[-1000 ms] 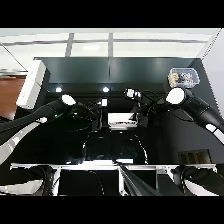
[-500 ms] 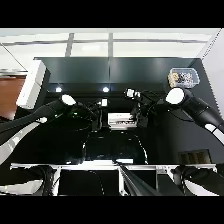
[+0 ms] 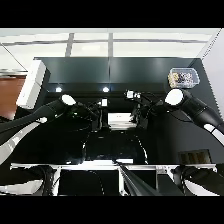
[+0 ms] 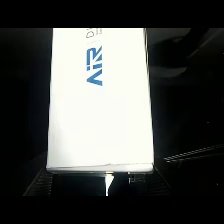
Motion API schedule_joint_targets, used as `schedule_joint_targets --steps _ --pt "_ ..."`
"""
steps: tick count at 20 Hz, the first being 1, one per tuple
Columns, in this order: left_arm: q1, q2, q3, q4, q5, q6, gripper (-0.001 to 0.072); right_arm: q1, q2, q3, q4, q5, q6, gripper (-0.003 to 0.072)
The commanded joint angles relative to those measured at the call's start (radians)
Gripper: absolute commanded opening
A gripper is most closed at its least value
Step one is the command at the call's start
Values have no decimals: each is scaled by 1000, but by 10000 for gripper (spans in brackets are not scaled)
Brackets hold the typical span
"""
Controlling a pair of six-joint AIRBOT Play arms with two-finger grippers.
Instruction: Fold the box and place the chain.
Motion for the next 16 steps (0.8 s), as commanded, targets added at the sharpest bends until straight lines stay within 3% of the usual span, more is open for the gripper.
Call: schedule_joint_targets --steps 1,16 --pt "0 -1 0 0 0 0 466 0 0 0 1 2 1 283" --pt "-1 -1 0 0 0 0 466 0 11 0 2 22 53 281"
